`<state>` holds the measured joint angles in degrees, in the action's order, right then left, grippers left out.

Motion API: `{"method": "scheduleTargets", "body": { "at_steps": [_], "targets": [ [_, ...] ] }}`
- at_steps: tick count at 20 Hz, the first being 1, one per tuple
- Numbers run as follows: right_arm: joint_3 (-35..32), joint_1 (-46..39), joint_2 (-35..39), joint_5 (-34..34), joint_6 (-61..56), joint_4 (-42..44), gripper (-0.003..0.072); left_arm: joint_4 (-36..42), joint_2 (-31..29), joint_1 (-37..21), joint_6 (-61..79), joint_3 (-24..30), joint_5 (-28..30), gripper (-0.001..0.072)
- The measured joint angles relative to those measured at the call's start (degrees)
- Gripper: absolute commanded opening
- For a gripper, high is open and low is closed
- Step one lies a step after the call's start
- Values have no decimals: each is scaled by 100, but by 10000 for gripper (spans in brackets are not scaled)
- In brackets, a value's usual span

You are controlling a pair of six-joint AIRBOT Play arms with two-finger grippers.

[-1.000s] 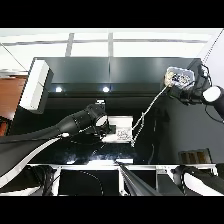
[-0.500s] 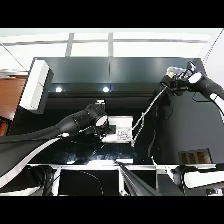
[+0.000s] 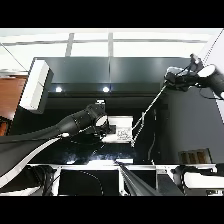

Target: Fold the box and place the chain.

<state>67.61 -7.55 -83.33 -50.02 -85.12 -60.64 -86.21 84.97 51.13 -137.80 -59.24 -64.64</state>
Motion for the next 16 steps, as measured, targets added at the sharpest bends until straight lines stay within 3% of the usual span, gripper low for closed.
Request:
{"method": "scheduleTargets", "body": {
  "at_steps": [6, 9, 13, 16],
  "targets": [
    [9, -273, 2188, -1145, 555, -186, 41, 15, 0, 0, -2, 0, -4, 34],
    [-15, -304, 3060, -2232, 791, -118, 42, 15, 0, 0, 0, 0, -7, 34],
    [-391, -50, 3797, -3150, 1005, 275, 42, 17, 0, 0, 0, 0, -9, 34],
    [-911, 468, 4002, -3281, 1095, 697, 42, 20, 0, 0, 0, 0, -11, 34]
  ]
}}
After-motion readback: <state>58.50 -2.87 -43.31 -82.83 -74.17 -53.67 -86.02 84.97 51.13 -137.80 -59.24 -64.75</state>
